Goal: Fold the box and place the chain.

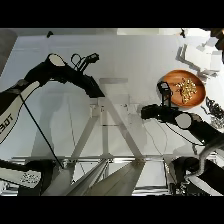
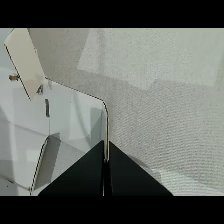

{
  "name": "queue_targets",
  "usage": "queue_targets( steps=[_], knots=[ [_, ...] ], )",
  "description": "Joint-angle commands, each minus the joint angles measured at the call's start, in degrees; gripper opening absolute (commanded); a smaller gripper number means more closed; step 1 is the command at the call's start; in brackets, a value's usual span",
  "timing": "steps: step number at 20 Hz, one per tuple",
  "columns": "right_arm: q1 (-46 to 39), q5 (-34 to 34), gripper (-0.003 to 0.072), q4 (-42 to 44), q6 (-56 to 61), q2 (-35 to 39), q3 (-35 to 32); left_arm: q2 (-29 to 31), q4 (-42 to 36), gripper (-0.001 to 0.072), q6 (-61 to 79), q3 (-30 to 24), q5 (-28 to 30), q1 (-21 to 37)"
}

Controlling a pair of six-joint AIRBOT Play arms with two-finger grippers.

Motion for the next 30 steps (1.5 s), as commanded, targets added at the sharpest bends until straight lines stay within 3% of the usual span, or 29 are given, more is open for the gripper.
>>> queue_targets(
  steps=[1, 6, 7, 9, 11, 12, 30],
  knots=[
    [0.07, 0.0, 0.0016, 0.02, 0.02, -0.04, -0.02, -2.73, -1.44, 0.0708, 1.99, 0.15, -0.52, -1.01],
    [0.07, 0.0, 0.0016, 0.02, 0.02, -0.04, -0.02, -4.96, -1.92, 0.0701, 6.64, 0.15, -0.98, -2.05],
    [0.07, 0.0, 0.0016, 0.02, 0.04, -0.04, -0.02, -5.2, -2.71, 0.059, 7.34, 0.15, -1.66, -2.03],
    [0.07, 0.0, 0.0016, 0.02, 0.02, -0.04, -0.02, -5.38, -4.0, 0.0276, 10.62, 0.15, -4.44, -1.88],
    [0.07, 0.0, 0.0016, 0.02, 0.02, -0.04, -0.02, -5.38, -3.91, 0.0062, 14.43, 0.15, -6.99, -1.84],
    [0.07, 0.0, 0.0016, 0.02, 0.02, -0.04, -0.02, -5.38, -3.98, 0.0007, 15.74, 0.15, -7.76, -1.84],
    [0.07, 0.0, 0.0016, 0.02, 0.04, -0.04, -0.02, -5.31, -3.91, 0.001, 16.81, 0.15, -8.24, -1.9]
  ],
)
